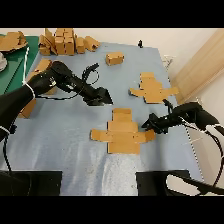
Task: Fold the box.
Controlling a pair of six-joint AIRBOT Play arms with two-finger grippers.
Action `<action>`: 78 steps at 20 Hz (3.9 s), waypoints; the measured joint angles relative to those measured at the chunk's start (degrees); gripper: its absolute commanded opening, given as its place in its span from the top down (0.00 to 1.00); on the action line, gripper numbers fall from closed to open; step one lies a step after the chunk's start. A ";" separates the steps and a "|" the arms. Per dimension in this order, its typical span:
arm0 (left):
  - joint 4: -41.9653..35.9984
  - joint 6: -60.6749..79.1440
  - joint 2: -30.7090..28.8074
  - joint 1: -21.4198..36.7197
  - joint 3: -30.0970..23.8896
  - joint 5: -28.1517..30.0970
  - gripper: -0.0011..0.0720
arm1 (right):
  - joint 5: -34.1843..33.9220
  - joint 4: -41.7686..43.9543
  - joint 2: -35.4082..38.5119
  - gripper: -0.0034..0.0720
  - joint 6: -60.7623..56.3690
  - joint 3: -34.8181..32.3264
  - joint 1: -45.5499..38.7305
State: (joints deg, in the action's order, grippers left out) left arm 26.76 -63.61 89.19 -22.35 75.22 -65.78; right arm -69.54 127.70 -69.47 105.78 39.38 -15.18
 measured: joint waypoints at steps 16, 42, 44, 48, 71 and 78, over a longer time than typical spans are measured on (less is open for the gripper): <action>0.04 -0.90 0.00 2.43 0.00 -7.19 0.07 | -6.16 -15.10 0.96 0.52 -6.91 3.85 3.67; 0.55 -0.70 0.52 2.43 0.00 -8.35 0.07 | -6.27 -5.49 0.96 0.68 -5.09 -7.87 3.76; 0.57 -0.72 0.81 2.43 0.00 -8.31 0.07 | -5.20 -2.73 0.96 0.68 -2.97 -8.35 3.76; 0.48 -0.72 1.49 2.43 0.00 -8.26 0.07 | -4.63 0.46 0.96 0.76 0.09 -8.61 3.76; 3.82 3.63 11.61 8.52 0.00 -5.27 0.07 | -0.15 2.86 17.20 0.95 22.27 -8.09 20.79; 4.04 6.86 12.00 8.13 0.00 -7.26 0.07 | 2.25 1.51 18.23 0.95 22.23 -8.11 21.24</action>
State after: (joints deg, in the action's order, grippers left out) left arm 30.81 -56.75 101.19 -14.22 75.22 -73.03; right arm -67.29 129.21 -51.24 128.01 31.27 6.07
